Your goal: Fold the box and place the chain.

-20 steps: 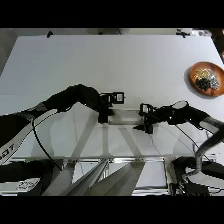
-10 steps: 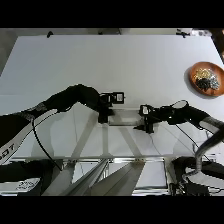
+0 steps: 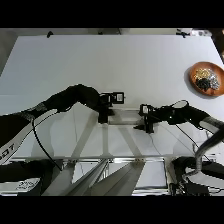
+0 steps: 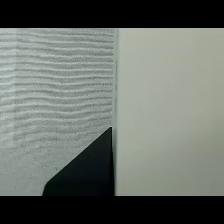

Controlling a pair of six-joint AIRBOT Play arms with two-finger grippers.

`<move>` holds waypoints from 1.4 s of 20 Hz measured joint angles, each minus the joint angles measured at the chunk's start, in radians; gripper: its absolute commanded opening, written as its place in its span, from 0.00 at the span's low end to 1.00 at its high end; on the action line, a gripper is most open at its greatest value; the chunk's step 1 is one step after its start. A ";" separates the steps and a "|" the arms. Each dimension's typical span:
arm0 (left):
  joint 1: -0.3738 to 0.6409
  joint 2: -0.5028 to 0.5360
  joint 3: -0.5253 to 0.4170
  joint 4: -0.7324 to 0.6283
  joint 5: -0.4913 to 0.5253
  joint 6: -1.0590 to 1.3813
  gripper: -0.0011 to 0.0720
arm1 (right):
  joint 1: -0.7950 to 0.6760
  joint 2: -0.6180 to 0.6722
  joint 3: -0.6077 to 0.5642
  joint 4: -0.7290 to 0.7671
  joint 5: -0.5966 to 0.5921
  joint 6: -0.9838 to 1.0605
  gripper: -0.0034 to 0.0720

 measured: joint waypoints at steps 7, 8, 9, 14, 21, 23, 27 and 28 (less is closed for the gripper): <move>0.000 0.000 0.000 0.000 0.000 0.000 0.03 | 0.000 0.000 0.000 0.000 -0.023 -0.016 0.60; 0.000 0.000 0.000 0.000 0.000 0.000 0.03 | 0.000 0.000 0.000 0.000 -0.025 -0.018 0.60; 0.000 0.000 0.000 0.000 0.000 0.000 0.03 | 0.000 0.000 0.000 0.000 -0.029 -0.019 0.60; 0.000 0.000 0.000 0.000 0.000 0.000 0.03 | 0.000 0.000 0.000 0.000 -0.041 -0.024 0.60; 0.000 0.000 0.000 0.001 0.000 0.000 0.03 | 0.000 0.000 0.000 0.001 -0.049 -0.025 0.60; 0.000 0.000 0.000 0.001 -0.001 0.000 0.03 | 0.000 0.000 0.000 0.001 -0.050 -0.025 0.60; 0.000 0.000 0.000 0.001 -0.001 0.000 0.03 | 0.000 0.000 0.000 0.001 -0.052 -0.025 0.60; 0.000 0.000 0.000 0.001 -0.001 0.000 0.03 | 0.000 0.000 0.000 0.001 -0.052 -0.025 0.60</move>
